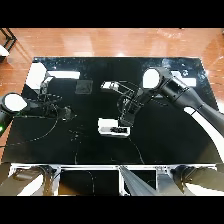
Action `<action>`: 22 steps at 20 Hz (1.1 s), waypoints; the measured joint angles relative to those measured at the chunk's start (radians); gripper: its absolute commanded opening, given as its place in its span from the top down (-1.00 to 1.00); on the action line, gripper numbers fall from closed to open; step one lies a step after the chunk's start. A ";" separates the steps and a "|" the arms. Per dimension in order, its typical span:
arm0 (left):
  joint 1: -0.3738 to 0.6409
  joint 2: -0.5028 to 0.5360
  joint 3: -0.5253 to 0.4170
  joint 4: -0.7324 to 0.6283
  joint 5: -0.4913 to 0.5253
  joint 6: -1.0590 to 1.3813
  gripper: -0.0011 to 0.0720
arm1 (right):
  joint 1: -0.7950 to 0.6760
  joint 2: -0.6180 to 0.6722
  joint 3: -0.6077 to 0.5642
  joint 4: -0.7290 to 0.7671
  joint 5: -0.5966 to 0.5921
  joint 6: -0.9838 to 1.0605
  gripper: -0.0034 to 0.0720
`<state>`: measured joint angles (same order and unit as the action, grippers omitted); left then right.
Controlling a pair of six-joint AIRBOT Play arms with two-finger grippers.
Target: Fold the box and place the chain.
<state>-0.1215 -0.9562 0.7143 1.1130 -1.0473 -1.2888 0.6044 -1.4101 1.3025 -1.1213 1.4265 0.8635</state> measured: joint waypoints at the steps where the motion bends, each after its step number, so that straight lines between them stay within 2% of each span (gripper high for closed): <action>1: 0.000 0.000 0.000 0.000 0.000 0.000 -0.78 | 0.003 0.002 0.000 -0.007 0.000 0.005 -0.94; 9: 0.000 0.000 0.000 0.001 0.000 0.000 -0.78 | 0.023 0.004 0.000 -0.061 -0.027 0.022 -0.94; 14: 0.000 0.000 0.000 0.001 -0.001 -0.001 -0.78 | -0.013 0.005 0.111 -0.061 0.026 0.077 -0.94; 18: 0.000 0.000 0.000 0.001 -0.004 -0.001 -0.78 | -0.083 -0.025 0.159 0.027 0.089 0.102 -0.94; 22: 0.000 0.000 0.000 0.003 -0.008 -0.002 -0.78 | -0.116 -0.095 0.172 0.089 0.124 0.044 -0.94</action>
<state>-0.1215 -0.9562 0.7143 1.1164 -1.0550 -1.2903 0.4889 -1.5051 1.4742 -1.0325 1.5501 0.9077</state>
